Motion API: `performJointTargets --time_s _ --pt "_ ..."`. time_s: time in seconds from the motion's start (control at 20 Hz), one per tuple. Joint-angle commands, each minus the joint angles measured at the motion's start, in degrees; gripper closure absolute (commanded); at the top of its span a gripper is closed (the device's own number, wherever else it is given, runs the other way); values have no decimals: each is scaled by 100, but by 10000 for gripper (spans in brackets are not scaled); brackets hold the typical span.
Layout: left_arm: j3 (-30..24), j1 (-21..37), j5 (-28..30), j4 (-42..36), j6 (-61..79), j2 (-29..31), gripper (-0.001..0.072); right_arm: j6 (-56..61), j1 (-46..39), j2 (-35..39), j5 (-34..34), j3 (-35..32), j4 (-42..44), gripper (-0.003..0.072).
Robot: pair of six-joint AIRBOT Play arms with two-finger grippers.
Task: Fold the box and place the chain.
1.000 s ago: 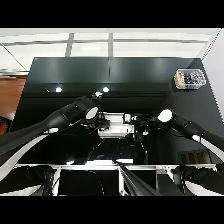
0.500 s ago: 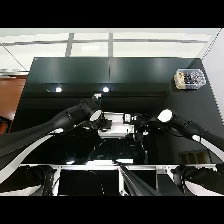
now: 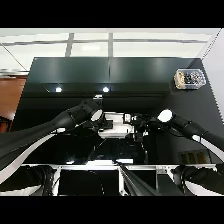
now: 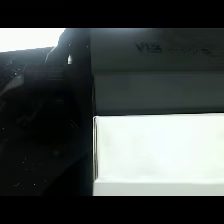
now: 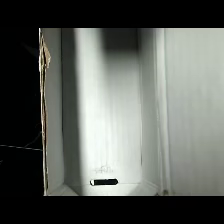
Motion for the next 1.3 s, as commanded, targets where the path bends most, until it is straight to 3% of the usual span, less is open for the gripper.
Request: performJointTargets --time_s 0.0,0.1,0.15,0.2,0.3,0.4,0.5,0.8,0.85,0.9,0.95,1.25 --pt "2 -2 76 -46 35 -4 663 -7 2 -2 -9 -4 -4 442" --pt "2 -2 66 -85 33 -4 380 -7 2 -2 -9 -4 -4 442" --pt "2 -2 55 -83 33 -4 302 -7 2 -2 -9 -4 -4 442" --pt "2 -2 55 -83 33 -4 302 -7 2 -2 -9 -4 -4 442" --pt "2 -2 66 -81 17 -4 338 -7 2 -2 -9 -4 -4 442" --pt "2 -2 98 -83 20 -4 539 -7 2 -2 -9 -4 -4 442" --pt "2 -2 101 -83 48 -4 680 -7 2 -2 -9 -4 -4 442" --pt "2 -2 92 -81 48 -4 680 72 0 0 -13 -2 20 439" --pt "2 -2 90 -81 48 -4 680 201 0 0 -22 -2 22 322" --pt "2 -2 72 -81 48 -2 680 280 0 7 -13 -2 17 84" --pt "2 -2 57 -74 52 -2 680 321 -2 48 15 -2 -20 57" --pt "2 -2 11 -57 133 -2 680 706 -20 848 221 -2 -1364 60"
